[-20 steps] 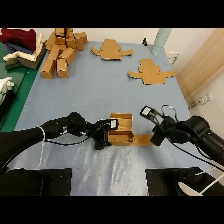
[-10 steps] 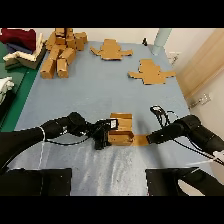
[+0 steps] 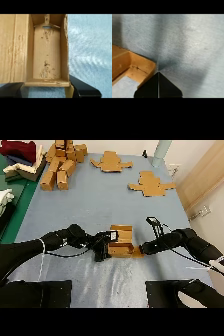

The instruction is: Fold the box.

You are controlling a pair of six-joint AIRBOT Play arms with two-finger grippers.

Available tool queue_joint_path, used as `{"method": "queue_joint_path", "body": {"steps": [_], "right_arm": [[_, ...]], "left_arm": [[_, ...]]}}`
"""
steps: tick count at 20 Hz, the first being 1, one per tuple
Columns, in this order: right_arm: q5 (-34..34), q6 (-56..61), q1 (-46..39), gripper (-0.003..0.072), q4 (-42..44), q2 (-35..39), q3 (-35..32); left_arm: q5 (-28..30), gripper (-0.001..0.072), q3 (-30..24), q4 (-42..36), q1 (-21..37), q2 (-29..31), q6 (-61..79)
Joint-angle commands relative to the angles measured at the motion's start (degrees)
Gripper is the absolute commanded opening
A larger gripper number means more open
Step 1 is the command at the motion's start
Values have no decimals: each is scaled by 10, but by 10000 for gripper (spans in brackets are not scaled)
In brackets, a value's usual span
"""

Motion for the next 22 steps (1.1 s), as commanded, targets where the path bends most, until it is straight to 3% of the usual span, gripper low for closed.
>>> {"method": "queue_joint_path", "body": {"steps": [1,8,10,18,19,20,22], "right_arm": [[0,-35,0,3,66,-2,0],[-25,-38,0,5,111,39,10],[-25,-38,0,188,132,44,16],[-33,-23,0,245,145,41,40],[-35,-23,1,280,145,41,40],[-34,-23,5,388,145,42,40],[-33,-23,18,399,145,41,40]], "left_arm": [[0,395,0,0,0,0,0],[0,395,0,0,0,0,0],[0,395,0,0,0,0,0],[0,395,0,0,0,0,0],[0,395,0,0,0,0,0],[0,395,0,0,0,0,0],[0,395,0,0,0,0,0]]}}
